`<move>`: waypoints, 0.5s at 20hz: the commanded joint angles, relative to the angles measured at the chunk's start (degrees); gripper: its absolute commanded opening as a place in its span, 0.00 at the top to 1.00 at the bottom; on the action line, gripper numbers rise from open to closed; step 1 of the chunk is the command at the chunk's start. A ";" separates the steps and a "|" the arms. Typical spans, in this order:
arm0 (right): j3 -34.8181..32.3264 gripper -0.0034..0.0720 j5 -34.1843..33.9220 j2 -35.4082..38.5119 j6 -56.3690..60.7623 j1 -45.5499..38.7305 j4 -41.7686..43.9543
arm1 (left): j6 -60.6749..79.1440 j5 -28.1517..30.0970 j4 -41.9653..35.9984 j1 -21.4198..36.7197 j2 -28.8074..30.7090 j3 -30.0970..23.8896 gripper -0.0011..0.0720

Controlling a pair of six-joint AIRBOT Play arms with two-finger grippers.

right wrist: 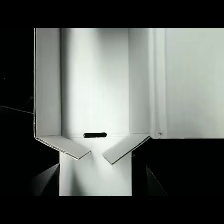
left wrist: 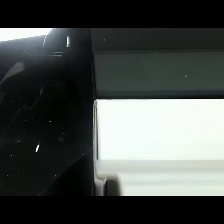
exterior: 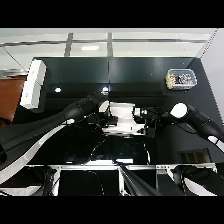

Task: Fold the box and place the chain.

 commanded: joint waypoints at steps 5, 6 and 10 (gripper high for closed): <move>-0.04 0.25 0.79 -1.29 -4.07 0.50 5.70 | -0.09 0.15 0.02 0.02 -0.02 0.02 0.95; -0.04 0.31 0.76 -1.66 -4.07 1.22 5.64 | -0.09 0.20 0.04 0.02 -0.02 0.02 0.95; -0.04 0.64 -0.22 -3.02 -3.43 3.50 5.99 | -0.09 0.20 0.02 0.02 -0.02 0.02 0.95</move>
